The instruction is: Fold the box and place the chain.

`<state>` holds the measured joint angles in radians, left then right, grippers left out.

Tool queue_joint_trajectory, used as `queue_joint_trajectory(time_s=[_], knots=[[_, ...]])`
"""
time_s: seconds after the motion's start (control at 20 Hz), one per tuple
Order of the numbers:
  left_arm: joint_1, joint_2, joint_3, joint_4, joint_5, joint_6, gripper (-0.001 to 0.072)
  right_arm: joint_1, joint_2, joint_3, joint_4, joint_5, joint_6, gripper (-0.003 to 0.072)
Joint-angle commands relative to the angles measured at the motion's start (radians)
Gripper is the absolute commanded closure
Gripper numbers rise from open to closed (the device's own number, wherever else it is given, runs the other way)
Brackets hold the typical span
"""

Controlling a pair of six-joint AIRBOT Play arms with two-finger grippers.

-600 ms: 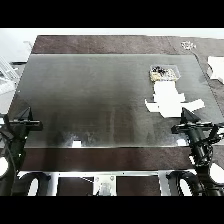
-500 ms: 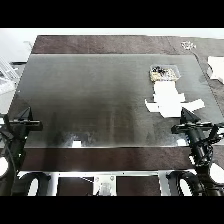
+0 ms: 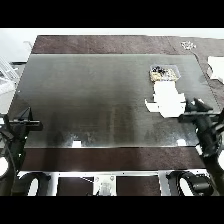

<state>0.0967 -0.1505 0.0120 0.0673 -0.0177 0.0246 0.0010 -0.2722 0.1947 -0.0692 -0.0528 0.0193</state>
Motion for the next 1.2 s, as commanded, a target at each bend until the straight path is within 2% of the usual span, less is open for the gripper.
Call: queue_joint_trajectory(time_s=[0.0,0.15,0.25,0.35,0.45,0.55,0.65,0.75,0.8,0.95,1.15], knots=[[0.0,0.001,0.0,0.0,0.0,0.0,0.0689,-0.121,-0.287,0.213,-0.002,0.098,-0.02,0.0412],[0.0,0.001,0.0,0.0,0.0,0.0,0.0689,-0.301,-0.55,0.413,-0.038,0.375,0.061,0.0411],[0.0,0.001,0.0,0.0,0.001,0.0,0.0688,-0.426,-0.71,0.535,-0.236,0.545,0.352,0.0402],[0.0,0.001,0.0,0.0,0.0,0.0,0.0688,-0.556,-0.863,0.672,-0.502,0.771,0.642,0.0386],[0.0,0.001,0.0,0.0,0.0,0.0,0.0688,-0.644,-0.989,0.806,-0.709,0.943,0.807,0.0263],[0.0,0.001,0.0,0.0,0.001,0.0,0.0688,-0.711,-1.055,0.894,-0.788,0.97,0.863,0.0205],[0.0,0.001,0.0,0.0,0.0,0.0,0.0688,-0.752,-1.072,0.954,-0.818,0.967,0.844,0.0207],[0.0,0.001,0.0,0.0,0.0,0.0,0.0688,-0.774,-1.109,1.048,-0.96,0.989,0.892,0.0206],[0.0,0.001,0.0,0.0,0.0,0.0,0.0688,-0.781,-1.14,1.103,-1.012,1.025,0.908,0.0197],[0.0,0.001,0.0,0.0,0.0,0.0,0.0689,-0.797,-1.258,1.264,-1.036,1.164,0.895,0.0177],[0.0,0.001,0.0,0.0,0.0,0.0,0.0688,-0.798,-1.467,1.492,-1.061,1.436,0.869,0.0178]])
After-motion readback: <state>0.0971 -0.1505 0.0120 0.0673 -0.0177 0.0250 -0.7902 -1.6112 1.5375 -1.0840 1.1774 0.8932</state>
